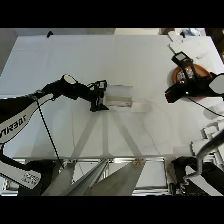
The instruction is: Fold the box and place the chain.
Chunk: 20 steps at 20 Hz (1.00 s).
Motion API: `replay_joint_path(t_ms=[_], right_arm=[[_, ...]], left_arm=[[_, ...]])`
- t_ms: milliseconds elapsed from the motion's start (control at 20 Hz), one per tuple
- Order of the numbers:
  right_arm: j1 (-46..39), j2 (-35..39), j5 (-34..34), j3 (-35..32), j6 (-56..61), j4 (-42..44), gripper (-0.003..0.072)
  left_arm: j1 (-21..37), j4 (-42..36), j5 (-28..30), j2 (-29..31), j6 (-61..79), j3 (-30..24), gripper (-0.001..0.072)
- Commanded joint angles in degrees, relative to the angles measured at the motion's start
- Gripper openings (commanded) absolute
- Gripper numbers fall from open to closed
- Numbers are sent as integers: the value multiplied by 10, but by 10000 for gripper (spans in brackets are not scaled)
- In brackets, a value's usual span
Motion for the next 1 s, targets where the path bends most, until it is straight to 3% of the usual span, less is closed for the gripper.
replay_joint_path(t_ms=[0,250,450,950], right_arm=[[-48,-26,23,-43,50,33,8],[-46,-137,-18,-70,30,178,8],[-46,-200,-41,-70,26,207,8],[19,-228,-26,-70,-106,412,9]], left_arm=[[0,0,0,0,0,0,276],[0,0,0,0,0,0,276],[0,0,0,0,0,0,276],[0,0,0,0,0,0,276]])
